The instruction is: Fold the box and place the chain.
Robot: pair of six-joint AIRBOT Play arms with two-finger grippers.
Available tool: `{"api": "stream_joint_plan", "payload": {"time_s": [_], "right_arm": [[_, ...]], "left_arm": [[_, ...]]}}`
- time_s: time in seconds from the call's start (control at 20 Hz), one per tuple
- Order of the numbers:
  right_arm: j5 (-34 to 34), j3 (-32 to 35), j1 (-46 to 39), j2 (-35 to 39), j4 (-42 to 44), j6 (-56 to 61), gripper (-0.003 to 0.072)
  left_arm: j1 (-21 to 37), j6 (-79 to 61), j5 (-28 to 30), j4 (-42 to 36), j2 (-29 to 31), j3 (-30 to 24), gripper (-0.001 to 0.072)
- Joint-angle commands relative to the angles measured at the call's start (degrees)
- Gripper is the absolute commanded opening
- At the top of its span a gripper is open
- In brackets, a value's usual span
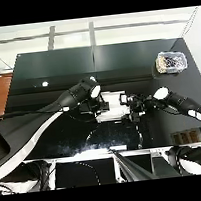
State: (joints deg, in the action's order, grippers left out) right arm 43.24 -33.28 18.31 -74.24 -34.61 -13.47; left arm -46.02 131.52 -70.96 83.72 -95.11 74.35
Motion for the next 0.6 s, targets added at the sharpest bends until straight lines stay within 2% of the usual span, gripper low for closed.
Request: {"api": "stream_joint_plan", "payload": {"time_s": [0.0, 0.05, 0.2, 0.4, 0.55], "right_arm": [[0.6, 0.0, 0.0, 0.1, 0.1, 3.1, 0.0449], [0.7, 0.0, 0.0, 0.2, 0.0, 4.9, 0.0682], [1.2, -0.1, 0.0, 3.5, -2.5, 7.5, 0.0683], [4.3, -0.1, -1.5, 10.1, -9.9, 10.3, 0.0683], [4.0, 0.0, -1.3, 10.0, -10.3, 7.6, 0.0682]], "left_arm": [[0.0, -0.1, 0.0, 0.0, 0.0, 0.1, 0.0027], [0.0, -0.6, 0.0, 0.0, 0.0, 0.1, 0.0027], [0.1, -1.1, -0.7, 0.0, 0.0, 0.2, 0.0028], [0.1, -2.5, -2.5, 1.8, 0.0, 0.3, 0.0028], [0.1, -2.5, -2.3, 2.3, 0.0, 0.3, 0.0028]]}}
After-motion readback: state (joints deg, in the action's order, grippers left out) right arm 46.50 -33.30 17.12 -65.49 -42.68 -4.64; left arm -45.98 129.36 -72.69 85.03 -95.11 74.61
